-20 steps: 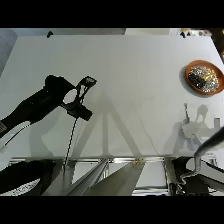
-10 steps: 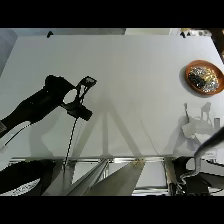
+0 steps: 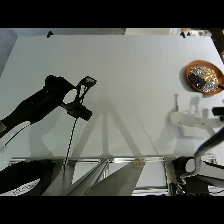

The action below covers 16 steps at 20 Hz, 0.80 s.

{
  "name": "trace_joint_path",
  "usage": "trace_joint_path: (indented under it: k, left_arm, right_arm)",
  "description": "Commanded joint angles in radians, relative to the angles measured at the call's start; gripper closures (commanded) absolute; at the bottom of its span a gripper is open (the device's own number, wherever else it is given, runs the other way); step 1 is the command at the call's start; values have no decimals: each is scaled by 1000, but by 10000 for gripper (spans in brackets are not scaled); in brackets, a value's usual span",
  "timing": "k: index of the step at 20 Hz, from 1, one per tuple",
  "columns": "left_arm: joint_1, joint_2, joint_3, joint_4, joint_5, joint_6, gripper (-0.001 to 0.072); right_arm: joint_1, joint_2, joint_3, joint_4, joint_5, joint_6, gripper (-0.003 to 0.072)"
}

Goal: Fold the box and place the chain.

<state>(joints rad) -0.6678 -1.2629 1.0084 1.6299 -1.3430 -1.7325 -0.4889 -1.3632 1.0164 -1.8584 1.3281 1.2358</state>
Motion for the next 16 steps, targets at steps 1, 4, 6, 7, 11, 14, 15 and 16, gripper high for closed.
trace_joint_path:
  k: [1, 4, 6, 7, 11, 14, 15, 16]
  left_arm:
    - [-1, 1, 0, 0, 0, 0, 701]
    - [-1, 1, 0, 0, 0, 0, 701]
    - [-1, 1, 0, 0, 0, 0, 701]
    - [-1, 1, 0, 0, 0, 0, 701]
    - [-1, 1, 0, 0, 0, 0, 701]
    - [-1, 1, 0, 0, 0, 0, 701]
    - [-1, 1, 0, 0, 0, 0, 701]
    - [-1, 1, 0, 0, 0, 0, 701]
  right_arm:
    - [140, 127, -37, 289, -69, -32, 672]
    - [225, 298, -158, 523, -170, -67, 672]
    - [273, 422, -272, 661, -213, -94, 671]
    - [300, 486, -331, 714, -224, -95, 671]
    - [415, 674, -525, 758, -264, -92, 671]
    - [478, 729, -613, 759, -270, -81, 671]
    - [492, 731, -629, 760, -272, -79, 671]
    - [503, 730, -639, 760, -279, -69, 671]
